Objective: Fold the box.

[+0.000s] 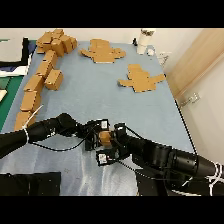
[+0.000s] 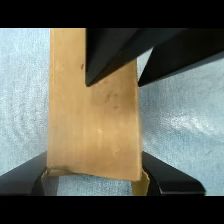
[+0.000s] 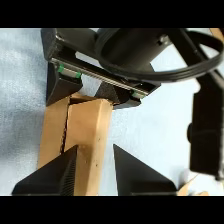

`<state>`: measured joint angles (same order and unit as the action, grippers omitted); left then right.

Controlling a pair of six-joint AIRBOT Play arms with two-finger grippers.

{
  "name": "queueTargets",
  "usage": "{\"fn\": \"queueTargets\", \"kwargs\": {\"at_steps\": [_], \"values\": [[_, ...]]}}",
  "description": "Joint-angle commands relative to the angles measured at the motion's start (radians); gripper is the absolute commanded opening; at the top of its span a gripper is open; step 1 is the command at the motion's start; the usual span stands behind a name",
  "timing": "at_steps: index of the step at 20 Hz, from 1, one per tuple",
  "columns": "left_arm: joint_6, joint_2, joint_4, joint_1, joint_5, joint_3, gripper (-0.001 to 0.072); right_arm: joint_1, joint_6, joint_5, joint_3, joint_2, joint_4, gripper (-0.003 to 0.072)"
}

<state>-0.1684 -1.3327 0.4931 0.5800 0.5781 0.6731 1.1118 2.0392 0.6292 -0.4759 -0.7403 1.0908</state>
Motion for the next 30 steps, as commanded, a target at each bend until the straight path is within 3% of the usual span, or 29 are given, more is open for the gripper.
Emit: {"fn": "queueTargets", "kwargs": {"at_steps": [1,17,20,21,23,25,27,28,30], "values": [[0.000,0.000,0.000,0.000,0.000,0.001,0.0469,0.000,0.000,0.004,0.001,0.004,0.002,0.0277],[0.000,0.000,0.000,0.000,0.000,0.001,0.0469,0.000,0.003,0.032,0.002,-0.050,0.133,0.0265],[0.000,0.000,0.000,0.000,0.000,0.001,0.0469,0.000,0.003,0.036,-0.005,-0.028,0.127,0.0321],[0.000,0.000,0.000,0.000,0.000,0.001,0.0470,0.000,0.003,0.039,-0.012,-0.015,0.128,0.0409],[0.000,0.000,0.000,0.000,0.000,0.001,0.0469,0.000,-0.011,0.074,-0.032,0.020,0.129,0.0427],[0.000,0.000,0.000,0.000,0.000,0.001,0.0469,0.000,-0.123,0.135,-0.040,0.080,0.183,0.0427],[0.000,0.000,0.000,0.000,0.000,0.001,0.0469,-0.001,-0.387,0.204,-0.038,0.153,0.358,0.0422],[0.000,0.000,0.000,0.000,0.000,0.001,0.0469,-0.002,-0.549,0.221,-0.028,0.181,0.429,0.0406],[0.000,0.000,0.000,0.000,0.000,0.001,0.0469,-0.002,-0.869,0.190,0.036,0.236,0.510,0.0141]]}}
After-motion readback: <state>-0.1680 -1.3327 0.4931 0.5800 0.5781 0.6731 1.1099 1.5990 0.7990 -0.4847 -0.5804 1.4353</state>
